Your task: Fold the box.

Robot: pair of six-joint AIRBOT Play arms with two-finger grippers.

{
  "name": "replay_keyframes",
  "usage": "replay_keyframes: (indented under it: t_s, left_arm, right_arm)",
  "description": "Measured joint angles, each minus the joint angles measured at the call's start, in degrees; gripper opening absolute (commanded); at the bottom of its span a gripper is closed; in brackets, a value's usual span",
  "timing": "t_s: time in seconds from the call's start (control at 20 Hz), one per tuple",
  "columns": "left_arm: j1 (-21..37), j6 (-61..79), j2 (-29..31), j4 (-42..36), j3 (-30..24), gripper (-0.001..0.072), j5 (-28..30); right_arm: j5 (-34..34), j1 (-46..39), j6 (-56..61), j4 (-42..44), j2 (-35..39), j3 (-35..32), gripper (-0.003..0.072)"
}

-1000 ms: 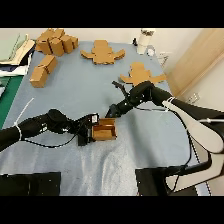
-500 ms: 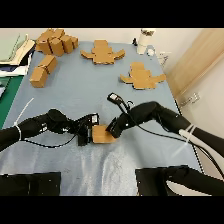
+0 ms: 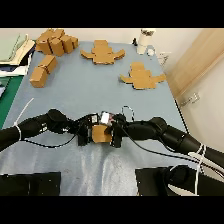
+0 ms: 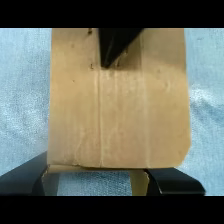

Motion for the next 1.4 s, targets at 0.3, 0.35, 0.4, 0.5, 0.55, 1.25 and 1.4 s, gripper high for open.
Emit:
replay_keyframes:
  t_s: [0.3, 0.35, 0.4, 0.5, 0.55, 1.25, 1.4]
  left_arm:
    - [0.00, 0.00, 0.00, 0.00, 0.00, 0.0462, 0.00]
    - [0.00, 0.00, 0.00, 0.00, 0.00, 0.0462, 0.00]
    - [0.00, 0.00, 0.00, 0.00, 0.00, 0.0462, 0.00]
    - [0.00, 0.00, 0.00, 0.00, 0.00, 0.0463, -0.02]
    - [0.00, 0.00, 0.00, 0.00, 0.00, 0.0462, -0.02]
    - [0.00, -0.02, 0.00, 0.00, 0.00, 0.0462, -0.02]
    - [0.00, -0.02, 0.00, 0.00, 0.00, 0.0462, -0.02]
  right_arm:
    - [0.83, 3.19, -3.76, -4.09, 1.03, -0.98, 0.0383]
    - [0.79, 3.30, -3.98, -4.17, 1.07, -1.01, 0.0383]
    - [0.68, 3.45, -4.22, -4.35, 1.05, -1.03, 0.0421]
    - [0.42, 3.58, -5.03, -4.52, 0.74, -1.07, 0.0519]
    - [0.39, 3.61, -5.57, -4.55, 0.48, -1.07, 0.0519]
    - [2.95, 4.68, -9.07, -9.79, -1.33, -1.07, 0.0434]
    - [3.13, 4.98, -8.63, -10.95, -2.19, -1.05, 0.0360]
